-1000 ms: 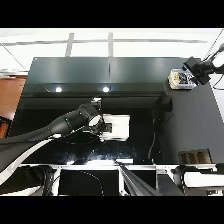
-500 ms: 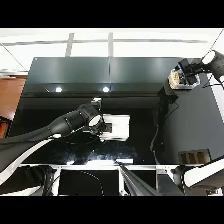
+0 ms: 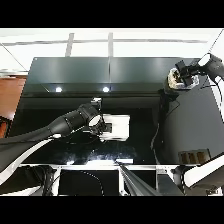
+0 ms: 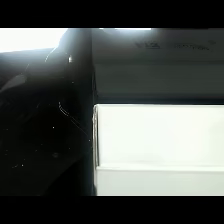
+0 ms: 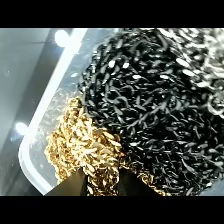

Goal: Fold the box and place the chain.

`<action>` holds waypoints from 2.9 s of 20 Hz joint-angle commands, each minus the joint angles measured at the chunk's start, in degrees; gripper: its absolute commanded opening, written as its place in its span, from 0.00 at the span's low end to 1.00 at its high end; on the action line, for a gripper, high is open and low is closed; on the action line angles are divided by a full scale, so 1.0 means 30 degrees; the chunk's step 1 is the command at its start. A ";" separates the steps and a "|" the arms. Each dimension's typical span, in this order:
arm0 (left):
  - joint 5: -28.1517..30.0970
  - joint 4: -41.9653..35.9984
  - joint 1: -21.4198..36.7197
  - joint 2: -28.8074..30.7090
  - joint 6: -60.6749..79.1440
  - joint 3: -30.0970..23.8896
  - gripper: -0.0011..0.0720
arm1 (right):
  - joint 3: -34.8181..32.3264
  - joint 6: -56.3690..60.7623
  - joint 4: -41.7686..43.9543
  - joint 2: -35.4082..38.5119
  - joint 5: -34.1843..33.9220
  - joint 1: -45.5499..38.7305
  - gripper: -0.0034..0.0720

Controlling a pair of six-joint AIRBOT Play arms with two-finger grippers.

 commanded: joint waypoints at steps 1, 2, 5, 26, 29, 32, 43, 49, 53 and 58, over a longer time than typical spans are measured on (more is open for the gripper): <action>0.0073 0.0007 0.0007 0.0007 0.0007 0.0007 0.06 | 0.0066 -0.2193 0.0219 0.0481 0.0532 -0.0109 0.11; 0.0073 0.0007 0.0007 0.0007 0.0007 0.0007 0.06 | 0.0066 -0.2936 0.0219 0.0809 0.0787 -0.0182 0.11; 0.0066 0.0007 0.0007 0.0007 0.0007 0.0007 0.06 | 0.0066 -0.5763 0.0699 0.2382 0.1020 -0.0335 0.10; 0.0066 0.0007 0.0007 0.0007 0.0007 0.0007 0.06 | 0.0058 -1.5781 0.3759 1.9190 0.8874 0.1938 0.10; 0.0066 0.0007 0.0007 0.0007 0.0007 0.0007 0.06 | -0.0284 -1.5963 0.3789 1.9999 1.1650 0.3599 0.10; 0.0066 0.0007 0.0007 0.0007 0.0007 0.0007 0.06 | -0.1778 -1.5956 0.4422 2.0189 1.3005 0.5282 0.10; 0.0058 0.0000 0.0000 0.0007 0.0007 0.0007 0.06 | -0.9471 -1.6152 0.8663 2.0138 0.8408 1.1744 0.10; 0.0066 0.0000 0.0000 0.0007 0.0007 0.0007 0.06 | -1.1315 -1.6174 0.9071 1.8695 0.4954 1.3529 0.10; 0.0066 0.0007 0.0007 0.0007 0.0007 0.0007 0.06 | -1.1701 -1.6393 0.9034 1.7180 0.4503 1.4273 0.10; 0.0095 0.0007 0.0007 0.0007 0.0007 0.0007 0.06 | -1.1803 -1.6444 0.7868 1.6320 0.4335 1.4375 0.10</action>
